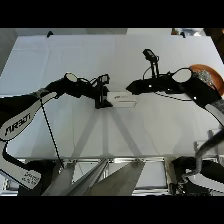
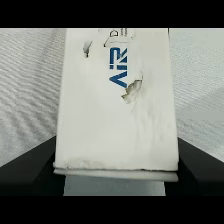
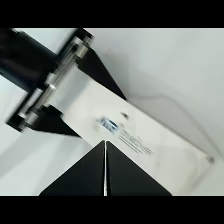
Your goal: Fold the box and place the chain.
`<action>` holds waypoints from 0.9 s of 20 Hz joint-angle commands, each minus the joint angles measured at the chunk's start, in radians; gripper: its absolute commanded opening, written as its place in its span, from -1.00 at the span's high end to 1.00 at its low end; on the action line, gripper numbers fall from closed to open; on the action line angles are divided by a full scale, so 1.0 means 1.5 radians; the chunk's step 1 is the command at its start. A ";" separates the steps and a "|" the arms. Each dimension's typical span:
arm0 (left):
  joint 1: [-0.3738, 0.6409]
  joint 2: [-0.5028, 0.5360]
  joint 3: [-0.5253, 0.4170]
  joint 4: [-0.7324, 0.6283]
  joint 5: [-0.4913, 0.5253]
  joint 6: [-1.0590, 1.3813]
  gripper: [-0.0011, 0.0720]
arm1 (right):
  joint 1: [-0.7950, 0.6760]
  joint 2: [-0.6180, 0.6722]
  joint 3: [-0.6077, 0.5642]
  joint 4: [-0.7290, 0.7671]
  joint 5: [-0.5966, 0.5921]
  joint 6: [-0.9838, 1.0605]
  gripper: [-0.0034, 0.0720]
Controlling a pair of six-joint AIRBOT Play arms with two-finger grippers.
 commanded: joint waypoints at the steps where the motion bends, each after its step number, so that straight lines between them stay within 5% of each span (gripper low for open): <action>1: -0.001 0.000 0.000 0.001 -0.001 0.000 0.26 | -0.025 0.004 -0.069 0.000 -0.026 -0.021 0.89; 12: -0.001 0.000 0.000 0.001 -0.001 0.000 0.26 | -0.025 -0.031 -0.108 -0.005 -0.041 -0.031 0.89; 18: -0.001 0.000 0.000 0.001 -0.001 -0.001 0.26 | -0.025 0.073 -0.104 0.023 -0.070 -0.031 0.89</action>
